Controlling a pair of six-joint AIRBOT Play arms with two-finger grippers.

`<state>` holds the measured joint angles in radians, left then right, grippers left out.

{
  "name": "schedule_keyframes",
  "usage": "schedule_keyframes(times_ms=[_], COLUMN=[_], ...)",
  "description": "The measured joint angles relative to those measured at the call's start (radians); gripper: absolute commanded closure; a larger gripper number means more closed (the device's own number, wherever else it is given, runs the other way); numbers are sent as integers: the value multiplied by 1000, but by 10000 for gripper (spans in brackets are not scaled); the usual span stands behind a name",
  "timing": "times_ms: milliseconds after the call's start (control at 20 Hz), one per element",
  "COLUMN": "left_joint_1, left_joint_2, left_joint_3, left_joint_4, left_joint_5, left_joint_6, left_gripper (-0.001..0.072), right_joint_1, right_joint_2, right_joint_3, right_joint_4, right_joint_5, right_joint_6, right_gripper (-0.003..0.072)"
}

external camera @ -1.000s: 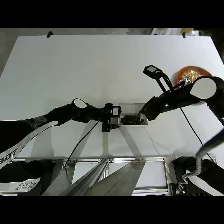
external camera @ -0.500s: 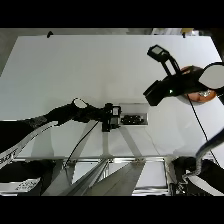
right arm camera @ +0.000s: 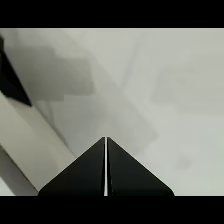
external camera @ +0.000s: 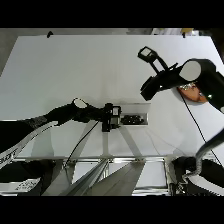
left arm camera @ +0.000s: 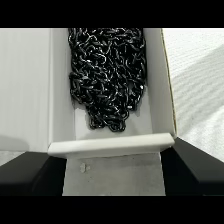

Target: Fold the box and place the chain.

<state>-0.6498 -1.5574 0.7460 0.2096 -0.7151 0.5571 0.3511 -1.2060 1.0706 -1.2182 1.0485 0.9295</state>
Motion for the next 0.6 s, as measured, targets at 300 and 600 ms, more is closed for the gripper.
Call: schedule_keyframes(times_ms=[300, 600], left_joint_1=[0, 0], left_joint_2=[0, 0], left_joint_3=[0, 0], left_joint_4=[0, 0], left_joint_5=[0, 0], left_joint_6=[0, 0], left_gripper=[606, 606], right_joint_1=[48, 101], right_joint_2=[7, 144], right_joint_3=[-120, -252], right_joint_4=[84, 126], right_joint_5=[7, 2], right_joint_6=[-155, -258], right_gripper=[668, 627])
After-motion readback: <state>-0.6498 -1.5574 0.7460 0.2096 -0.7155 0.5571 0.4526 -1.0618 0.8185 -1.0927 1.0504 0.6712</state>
